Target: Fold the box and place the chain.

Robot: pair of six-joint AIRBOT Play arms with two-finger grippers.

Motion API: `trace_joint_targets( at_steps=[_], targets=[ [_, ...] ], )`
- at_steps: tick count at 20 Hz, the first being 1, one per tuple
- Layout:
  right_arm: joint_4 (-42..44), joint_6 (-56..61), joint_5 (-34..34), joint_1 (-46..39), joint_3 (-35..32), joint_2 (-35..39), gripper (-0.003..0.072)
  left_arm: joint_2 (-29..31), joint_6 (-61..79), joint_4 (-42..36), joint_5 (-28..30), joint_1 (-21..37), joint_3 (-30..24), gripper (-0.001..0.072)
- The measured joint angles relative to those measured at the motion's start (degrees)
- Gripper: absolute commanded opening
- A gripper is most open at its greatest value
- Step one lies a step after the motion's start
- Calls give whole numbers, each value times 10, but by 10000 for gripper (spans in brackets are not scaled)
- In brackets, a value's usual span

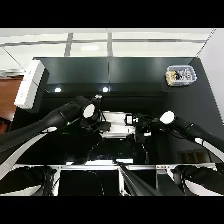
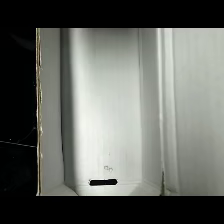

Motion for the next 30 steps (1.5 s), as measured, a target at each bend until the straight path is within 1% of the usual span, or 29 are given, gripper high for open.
trace_joint_targets(
  at_steps=[7,8,14,15,17,18,21,22,23,24,25,27,28,29,30],
  targets=[
    [-1,-1,0,0,0,0,164,-36,-55,19,-14,-21,46,327],
    [-1,-1,0,0,0,0,164,-38,-64,20,-14,-22,49,265],
    [-1,-1,0,0,0,0,164,-43,-87,23,-28,-24,55,263],
    [-1,-1,0,0,0,0,164,-43,-89,23,-31,-24,55,249],
    [0,-1,0,0,0,0,164,-43,-91,22,-31,-24,55,41],
    [0,0,1,0,0,0,164,-43,-96,23,-32,-25,55,23],
    [0,1,1,0,0,0,164,-43,-94,23,-31,-26,55,23],
    [0,1,1,0,0,0,164,-43,-94,23,-31,-27,55,36],
    [0,1,1,0,0,0,164,-43,-93,23,-31,-28,55,168],
    [-2,-3,0,0,0,0,164,-43,-90,23,-31,-29,56,329],
    [-2,-3,0,0,0,0,164,-43,-90,23,-30,-30,56,370],
    [-2,-2,0,0,0,0,164,-43,-91,23,-30,-31,56,369],
    [-2,-2,0,0,0,0,164,-43,-91,23,-29,-31,56,257],
    [-1,-2,0,0,0,0,164,-43,-92,23,-29,-31,56,18],
    [-2,-2,0,0,0,0,164,-43,-92,24,-32,-31,56,24]
  ],
)
